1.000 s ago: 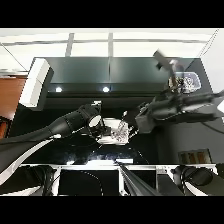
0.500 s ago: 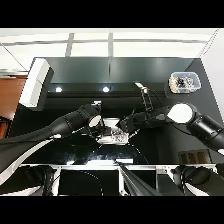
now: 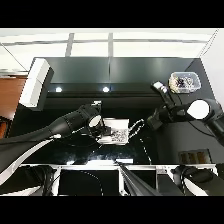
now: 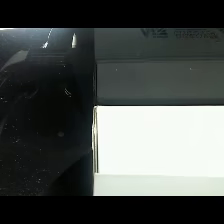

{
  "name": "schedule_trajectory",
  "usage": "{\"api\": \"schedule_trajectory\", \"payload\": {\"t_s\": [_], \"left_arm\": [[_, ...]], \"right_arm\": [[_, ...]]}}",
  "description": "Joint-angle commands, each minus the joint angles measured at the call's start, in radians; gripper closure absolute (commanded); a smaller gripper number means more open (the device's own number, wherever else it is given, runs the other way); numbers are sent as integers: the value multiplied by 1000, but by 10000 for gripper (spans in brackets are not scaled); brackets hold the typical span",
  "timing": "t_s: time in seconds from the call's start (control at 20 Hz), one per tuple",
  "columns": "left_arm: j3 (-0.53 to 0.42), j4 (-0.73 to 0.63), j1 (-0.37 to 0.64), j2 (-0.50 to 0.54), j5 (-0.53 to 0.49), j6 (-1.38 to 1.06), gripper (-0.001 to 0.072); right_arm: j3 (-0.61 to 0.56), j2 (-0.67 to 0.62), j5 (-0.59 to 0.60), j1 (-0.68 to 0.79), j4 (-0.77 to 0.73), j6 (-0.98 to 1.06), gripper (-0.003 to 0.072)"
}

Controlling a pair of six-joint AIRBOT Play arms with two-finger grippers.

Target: Fold the box and place the chain.

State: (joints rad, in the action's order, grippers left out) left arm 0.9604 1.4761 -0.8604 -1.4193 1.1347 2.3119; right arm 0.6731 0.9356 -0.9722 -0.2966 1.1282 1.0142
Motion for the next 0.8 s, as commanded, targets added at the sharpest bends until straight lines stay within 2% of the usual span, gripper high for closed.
{"api": "schedule_trajectory", "payload": {"t_s": [0.0, 0.05, 0.1, 0.3, 0.55, 0.75], "left_arm": [[0, 0, 0, 1, 0, 0, 680], [0, 0, 0, 1, 0, 0, 680], [0, 0, 0, 1, 0, 0, 680], [0, 0, 0, 1, 0, 0, 680], [0, 0, 0, 1, 0, 0, 680], [0, 0, 0, 1, 0, 0, 680]], "right_arm": [[-163, -10, 192, 27, 34, -436, -7], [-198, -9, 237, 7, 33, -579, -7], [-205, 3, 225, -1, 11, -682, -7], [-203, 92, 192, -1, -225, -1077, -7], [-201, 156, 298, -1, -380, -1268, -6], [-200, 193, 350, -2, -394, -1281, -6]]}}
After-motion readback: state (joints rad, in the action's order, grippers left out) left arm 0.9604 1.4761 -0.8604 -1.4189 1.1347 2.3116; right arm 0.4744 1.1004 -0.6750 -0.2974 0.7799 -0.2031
